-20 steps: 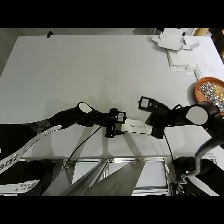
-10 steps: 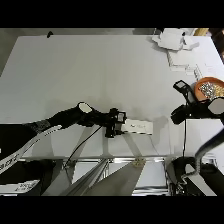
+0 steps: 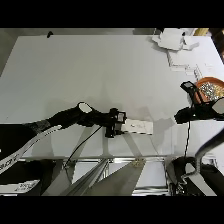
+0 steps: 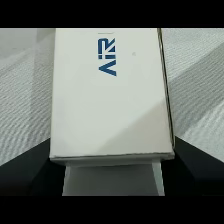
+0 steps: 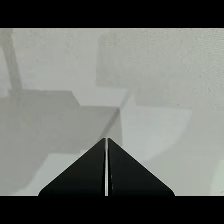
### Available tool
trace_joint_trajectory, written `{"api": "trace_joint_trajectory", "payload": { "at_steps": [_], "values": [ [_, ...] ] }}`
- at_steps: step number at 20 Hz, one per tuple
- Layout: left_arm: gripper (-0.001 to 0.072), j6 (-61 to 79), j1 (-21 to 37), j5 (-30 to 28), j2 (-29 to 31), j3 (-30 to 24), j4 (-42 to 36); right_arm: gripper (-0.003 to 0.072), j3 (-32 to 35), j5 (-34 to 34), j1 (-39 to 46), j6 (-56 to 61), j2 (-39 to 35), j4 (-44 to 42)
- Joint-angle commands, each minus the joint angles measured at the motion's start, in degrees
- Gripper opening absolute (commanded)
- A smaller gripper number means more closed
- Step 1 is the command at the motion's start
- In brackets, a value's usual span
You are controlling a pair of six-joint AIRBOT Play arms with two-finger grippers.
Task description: Fold the box and place the chain.
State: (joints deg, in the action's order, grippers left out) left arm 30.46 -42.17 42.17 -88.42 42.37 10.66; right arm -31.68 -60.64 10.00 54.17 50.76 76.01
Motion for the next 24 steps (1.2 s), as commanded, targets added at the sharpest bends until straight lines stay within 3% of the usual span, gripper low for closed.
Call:
{"api": "trace_joint_trajectory", "payload": {
  "at_steps": [1, 4, 6, 11, 13, 19, 24],
  "values": [
    [0.0339, -3.50, 0.90, -0.04, 2.62, 0.02, 1.22, 0.0017, 0.02, -0.13, 0.13, 0.20, 0.02, 0.04],
    [0.0341, -21.31, 5.99, -1.18, 10.60, 0.02, 9.33, 0.0017, 0.02, -0.15, 0.13, 0.20, 0.02, 0.04],
    [0.0341, -37.77, 11.98, -2.80, 17.22, 0.02, 20.65, 0.0017, 0.02, -0.13, 0.13, 0.20, 0.02, 0.04],
    [0.0347, -75.73, 32.41, -2.73, 31.85, 0.00, 54.60, 0.0017, 0.02, -0.13, 0.13, 0.20, 0.02, 0.04],
    [0.0351, -86.36, 41.40, -1.79, 34.93, -0.02, 61.92, 0.0017, 0.02, -0.13, 0.13, 0.20, 0.02, 0.04],
    [0.0350, -98.73, 63.28, 3.50, 34.64, -0.90, 63.98, 0.0017, 0.02, -0.11, 0.13, 0.20, 0.02, 0.04],
    [0.0379, -99.14, 67.76, 3.76, 33.11, -3.69, 65.29, 0.0017, 0.02, -0.04, 0.13, 0.20, 0.02, 0.04]
  ]
}}
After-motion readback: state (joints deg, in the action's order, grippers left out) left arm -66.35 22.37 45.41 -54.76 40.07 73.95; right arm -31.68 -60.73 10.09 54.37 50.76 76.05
